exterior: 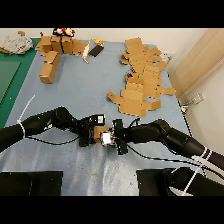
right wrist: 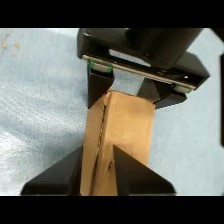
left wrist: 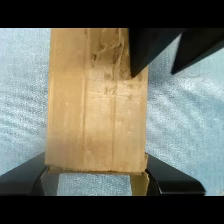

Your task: Fold the box.

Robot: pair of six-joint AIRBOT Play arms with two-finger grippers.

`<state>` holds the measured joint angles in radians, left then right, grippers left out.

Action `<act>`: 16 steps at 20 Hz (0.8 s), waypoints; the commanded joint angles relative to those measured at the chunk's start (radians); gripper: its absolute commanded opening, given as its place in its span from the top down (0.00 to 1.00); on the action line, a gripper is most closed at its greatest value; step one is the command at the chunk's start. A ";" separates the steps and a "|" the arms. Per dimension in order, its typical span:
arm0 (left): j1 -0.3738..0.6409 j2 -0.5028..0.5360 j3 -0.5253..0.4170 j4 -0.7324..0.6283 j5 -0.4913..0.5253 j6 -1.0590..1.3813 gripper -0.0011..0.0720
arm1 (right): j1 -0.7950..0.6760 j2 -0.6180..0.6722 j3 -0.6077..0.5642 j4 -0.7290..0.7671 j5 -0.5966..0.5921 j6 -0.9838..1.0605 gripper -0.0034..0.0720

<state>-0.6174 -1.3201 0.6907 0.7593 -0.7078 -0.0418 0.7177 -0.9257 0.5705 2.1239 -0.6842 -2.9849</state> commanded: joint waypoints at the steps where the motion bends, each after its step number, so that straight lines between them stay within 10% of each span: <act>1: 0.000 0.000 0.000 0.000 0.000 0.000 0.26 | -0.002 0.032 0.002 0.001 -0.006 0.011 0.55; 6: 0.000 0.000 0.000 0.000 0.000 0.000 0.26 | -0.011 0.169 0.005 0.000 -0.117 0.525 0.59; 8: 0.000 0.000 0.000 0.000 0.000 0.000 0.26 | -0.026 0.199 -0.009 0.003 -0.192 0.952 0.95; 10: 0.000 0.000 0.000 0.000 0.000 0.000 0.26 | -0.030 0.201 -0.057 0.057 -0.219 1.240 0.95; 16: 0.000 0.000 0.000 0.000 0.000 0.000 0.26 | 0.001 0.149 -0.250 0.509 0.178 1.260 0.95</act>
<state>-0.6174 -1.3201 0.6907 0.7589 -0.7078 -0.0418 0.6994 -0.7586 0.3836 2.4340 -0.7143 -1.8210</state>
